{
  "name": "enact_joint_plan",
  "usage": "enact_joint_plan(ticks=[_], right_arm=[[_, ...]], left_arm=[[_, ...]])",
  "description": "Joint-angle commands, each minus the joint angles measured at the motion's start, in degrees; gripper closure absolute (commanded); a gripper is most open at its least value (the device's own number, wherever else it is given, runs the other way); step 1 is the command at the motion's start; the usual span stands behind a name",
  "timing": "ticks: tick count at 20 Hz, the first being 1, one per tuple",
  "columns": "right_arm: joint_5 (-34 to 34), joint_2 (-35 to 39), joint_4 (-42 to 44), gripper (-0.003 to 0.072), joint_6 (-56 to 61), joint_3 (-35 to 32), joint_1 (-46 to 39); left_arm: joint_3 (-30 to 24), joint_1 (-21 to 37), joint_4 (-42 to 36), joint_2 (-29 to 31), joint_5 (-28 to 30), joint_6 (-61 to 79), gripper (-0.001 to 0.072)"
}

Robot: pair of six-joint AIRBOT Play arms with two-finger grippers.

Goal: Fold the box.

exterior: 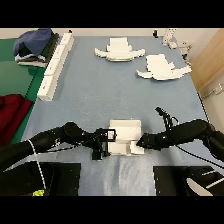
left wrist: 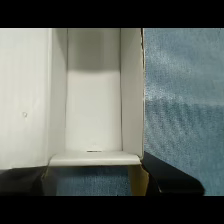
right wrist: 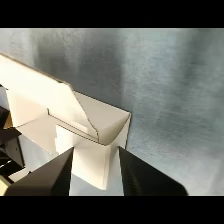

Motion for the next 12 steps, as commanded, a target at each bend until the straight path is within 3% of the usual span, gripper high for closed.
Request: enact_joint_plan(ticks=[1,7,12], right_arm=[[5.70,-0.15,-11.63,0.0260,17.70,2.58,10.84],[2.60,-7.67,-32.61,0.0261,44.70,11.28,27.28],[-4.74,-18.01,-41.05,0.0260,55.41,19.06,34.21]], left_arm=[[0.04,-0.02,0.02,0.02,0.00,0.02,0.0258],[0.04,-0.02,0.02,0.02,0.00,0.02,0.0258],[0.04,-0.02,0.02,0.02,0.02,0.02,0.0258]])
